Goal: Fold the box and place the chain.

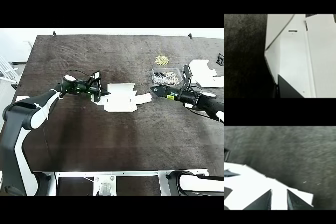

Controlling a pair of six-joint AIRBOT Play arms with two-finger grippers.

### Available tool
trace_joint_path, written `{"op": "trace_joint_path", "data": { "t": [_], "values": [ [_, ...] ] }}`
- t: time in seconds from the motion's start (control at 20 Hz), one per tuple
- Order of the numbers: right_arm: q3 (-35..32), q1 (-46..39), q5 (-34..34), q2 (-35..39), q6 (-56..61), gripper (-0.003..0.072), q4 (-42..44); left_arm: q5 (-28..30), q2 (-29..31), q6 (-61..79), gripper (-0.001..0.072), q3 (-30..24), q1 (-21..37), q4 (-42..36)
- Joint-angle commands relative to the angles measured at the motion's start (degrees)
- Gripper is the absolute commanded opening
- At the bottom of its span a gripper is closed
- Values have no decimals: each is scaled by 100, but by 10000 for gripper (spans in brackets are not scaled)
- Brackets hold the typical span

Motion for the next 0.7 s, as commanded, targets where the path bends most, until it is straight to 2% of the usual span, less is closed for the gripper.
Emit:
{"op": "trace_joint_path", "data": {
  "t": [0.0, 0.15, 0.25, 0.3, 0.35, 0.65],
  "values": [
    [-520, 363, 66, 511, -1491, 331, -37, 9, 4, 15, 21, -4, 2, -42],
    [-706, 940, -85, 509, -3206, 575, -101, 15, 4, 15, 22, -4, 2, -42],
    [-706, 1231, -205, 476, -4111, 576, -494, 17, 4, 15, 22, -4, 2, -42],
    [-706, 1353, -282, 466, -4371, 612, -761, 20, 4, 15, 22, -4, 0, -42],
    [-706, 1432, -369, 466, -4393, 649, -964, 20, 4, 15, 22, -4, 2, -42],
    [-704, 1543, -815, 339, -4787, 650, -1751, 17, 2, 11, 22, -4, 0, -42]
  ]
}}
